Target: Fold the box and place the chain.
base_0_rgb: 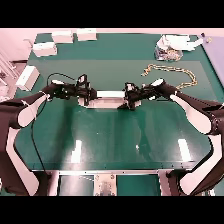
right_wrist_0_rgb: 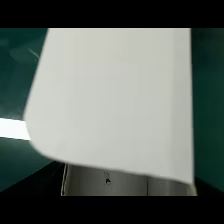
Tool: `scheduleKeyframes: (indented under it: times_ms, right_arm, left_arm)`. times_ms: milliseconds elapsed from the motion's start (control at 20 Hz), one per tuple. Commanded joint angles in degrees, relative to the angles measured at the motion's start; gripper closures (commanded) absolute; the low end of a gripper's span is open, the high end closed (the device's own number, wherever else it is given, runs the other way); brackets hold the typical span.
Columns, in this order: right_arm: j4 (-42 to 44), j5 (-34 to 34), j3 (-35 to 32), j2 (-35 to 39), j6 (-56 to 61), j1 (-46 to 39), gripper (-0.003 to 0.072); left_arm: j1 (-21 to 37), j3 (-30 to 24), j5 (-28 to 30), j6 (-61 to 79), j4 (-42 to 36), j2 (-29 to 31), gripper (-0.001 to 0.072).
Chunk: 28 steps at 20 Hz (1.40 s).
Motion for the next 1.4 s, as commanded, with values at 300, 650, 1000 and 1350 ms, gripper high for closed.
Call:
scheduleKeyframes:
  times_ms: [300, 650, 1000, 1350]
  right_arm:
    - [0.02, 0.22, -0.11, -0.04, 0.00, 0.04, 0.0208]
    - [0.02, 0.22, -0.11, -0.04, 0.02, 0.04, 0.0208]
    - [0.00, 0.22, -0.11, -0.04, 0.00, 0.04, 0.0208]
    - [0.02, 0.22, -0.11, -0.04, 0.00, 0.04, 0.0208]
  left_arm:
    - [0.02, 0.11, 0.39, 0.02, -1.84, -0.02, 0.0441]
    - [0.20, 0.15, 0.79, 2.08, -4.68, 0.24, 0.0136]
    - [0.26, 0.22, 0.92, 4.17, -5.84, 0.76, 0.0035]
    - [7.30, 5.73, -15.54, 1.29, -5.97, 0.76, 0.0037]
